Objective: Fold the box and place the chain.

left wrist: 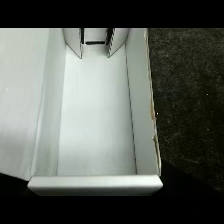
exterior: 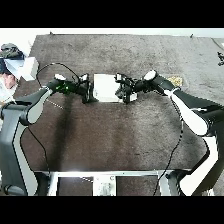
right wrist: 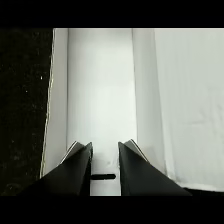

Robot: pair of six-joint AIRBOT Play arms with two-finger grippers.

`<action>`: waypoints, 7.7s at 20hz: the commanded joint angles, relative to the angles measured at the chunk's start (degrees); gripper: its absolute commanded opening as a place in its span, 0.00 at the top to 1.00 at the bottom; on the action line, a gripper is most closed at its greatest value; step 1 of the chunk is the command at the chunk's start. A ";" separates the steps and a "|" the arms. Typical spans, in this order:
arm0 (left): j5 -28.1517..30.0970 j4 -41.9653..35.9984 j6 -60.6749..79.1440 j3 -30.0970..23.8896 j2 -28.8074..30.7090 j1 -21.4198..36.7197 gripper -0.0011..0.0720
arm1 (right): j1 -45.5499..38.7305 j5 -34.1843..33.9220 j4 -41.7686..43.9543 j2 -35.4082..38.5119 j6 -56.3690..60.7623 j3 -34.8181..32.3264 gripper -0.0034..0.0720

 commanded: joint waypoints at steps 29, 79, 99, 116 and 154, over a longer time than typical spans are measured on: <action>0.07 -0.02 -0.02 -0.02 -0.02 0.00 0.42 | -12.24 4.55 -19.06 13.81 60.81 -1.64 0.97; 0.07 -0.04 -0.02 -0.02 -0.02 0.00 0.42 | 5.33 -3.02 -21.44 5.22 90.62 0.46 0.16; 0.07 -0.04 -0.02 -0.02 -0.02 0.00 0.42 | 11.04 14.99 -45.03 -7.67 113.57 23.23 0.33; 0.07 -0.04 -0.02 -0.02 -0.02 0.00 0.42 | 13.05 17.35 -48.06 -9.05 119.97 25.31 0.41; 0.07 -0.04 -0.02 -0.02 -0.02 0.00 0.42 | 14.73 17.70 -59.06 3.04 108.39 25.22 0.51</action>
